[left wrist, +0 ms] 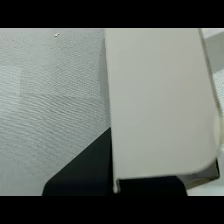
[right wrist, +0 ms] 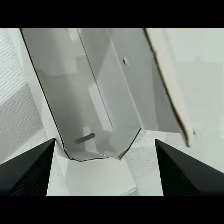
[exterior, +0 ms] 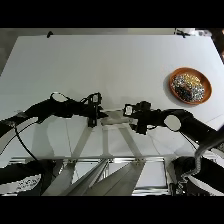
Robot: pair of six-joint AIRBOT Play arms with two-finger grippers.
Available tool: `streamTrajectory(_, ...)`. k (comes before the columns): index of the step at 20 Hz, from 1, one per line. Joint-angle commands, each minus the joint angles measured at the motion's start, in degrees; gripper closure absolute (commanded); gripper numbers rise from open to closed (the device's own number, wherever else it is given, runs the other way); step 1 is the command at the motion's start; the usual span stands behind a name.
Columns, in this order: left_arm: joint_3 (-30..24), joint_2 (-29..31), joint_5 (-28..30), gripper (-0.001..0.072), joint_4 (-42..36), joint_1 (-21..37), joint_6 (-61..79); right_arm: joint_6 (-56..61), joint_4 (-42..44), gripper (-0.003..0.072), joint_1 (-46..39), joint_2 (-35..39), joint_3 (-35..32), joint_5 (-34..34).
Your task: Fold the box and place the chain.
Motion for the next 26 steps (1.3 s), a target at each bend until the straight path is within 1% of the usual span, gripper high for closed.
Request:
streamTrajectory(1,0.0,0.0,0.0,0.0696,0.0,0.0,0.0,-4.7,5.8,-0.0016,-0.3,-1.7,0.0,-0.2)
streamTrajectory(4,0.0,0.0,0.0,0.0696,0.0,0.0,0.0,-14.6,16.2,-0.0016,-0.3,-4.0,0.0,-0.2)
streamTrajectory(6,0.0,0.0,0.0,0.0696,0.0,0.0,0.0,-18.4,19.7,-0.0016,-1.4,-5.2,0.0,0.3)
streamTrajectory(11,0.0,0.0,0.0,0.0696,0.0,0.0,0.0,-20.8,19.9,-0.0016,-5.2,-5.6,0.0,7.0)
streamTrajectory(13,0.0,0.0,0.0,0.0696,0.0,0.0,0.0,-23.0,20.0,-0.0016,-5.2,-5.6,0.0,8.1)
streamTrajectory(17,0.0,0.0,0.0,0.0696,0.0,0.0,0.0,-23.4,20.0,-0.0014,-5.2,-6.1,0.0,10.6)
streamTrajectory(23,0.0,0.0,0.0,0.0696,0.0,0.0,0.0,-23.4,22.1,-0.0013,-5.2,-10.7,0.0,8.6)
streamTrajectory(26,0.0,0.0,0.0,0.0696,0.0,0.0,0.0,-26.7,24.0,-0.0012,-5.2,-11.3,0.0,8.3)
